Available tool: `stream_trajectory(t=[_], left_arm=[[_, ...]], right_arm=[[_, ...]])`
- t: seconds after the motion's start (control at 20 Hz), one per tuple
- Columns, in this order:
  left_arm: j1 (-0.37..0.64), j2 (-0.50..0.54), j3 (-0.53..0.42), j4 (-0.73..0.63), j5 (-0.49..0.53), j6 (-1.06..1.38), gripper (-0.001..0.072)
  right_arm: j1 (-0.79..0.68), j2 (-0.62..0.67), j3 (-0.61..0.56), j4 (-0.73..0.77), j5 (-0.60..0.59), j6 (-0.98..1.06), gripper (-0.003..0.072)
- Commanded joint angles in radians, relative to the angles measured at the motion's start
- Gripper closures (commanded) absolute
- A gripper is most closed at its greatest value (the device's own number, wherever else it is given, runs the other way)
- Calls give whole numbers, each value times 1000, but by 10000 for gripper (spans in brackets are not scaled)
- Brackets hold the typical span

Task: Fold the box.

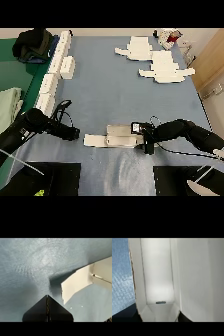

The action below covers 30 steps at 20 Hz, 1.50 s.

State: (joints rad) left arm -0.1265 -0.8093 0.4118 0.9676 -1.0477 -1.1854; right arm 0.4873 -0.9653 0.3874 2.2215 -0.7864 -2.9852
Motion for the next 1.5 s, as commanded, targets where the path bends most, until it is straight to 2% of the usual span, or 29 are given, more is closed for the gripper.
stream_trajectory(t=[0.0,0.15,0.3,0.55,0.85,0.9,0.95,1.0,1.3,1.45], left_arm=[[-49,-84,-44,-150,20,53,696],[-160,-131,-46,-187,97,54,697],[-251,-133,-37,-251,175,72,696],[-260,-133,26,-296,113,72,695],[-260,-133,33,-363,97,101,692],[-260,-133,33,-363,96,101,554],[-260,-133,33,-363,97,96,262],[-260,-133,33,-364,97,95,237],[-261,-133,33,-369,124,95,247],[-267,-133,40,-441,116,96,247]], right_arm=[[1,0,0,0,0,0,178],[1,0,0,0,0,0,178],[1,0,0,0,0,0,178],[1,0,0,0,0,0,178],[1,0,0,0,0,0,178],[1,0,0,0,0,0,178],[1,0,0,0,0,0,178],[1,0,0,0,0,0,178],[1,0,0,0,0,0,178],[1,0,0,0,0,0,178]])
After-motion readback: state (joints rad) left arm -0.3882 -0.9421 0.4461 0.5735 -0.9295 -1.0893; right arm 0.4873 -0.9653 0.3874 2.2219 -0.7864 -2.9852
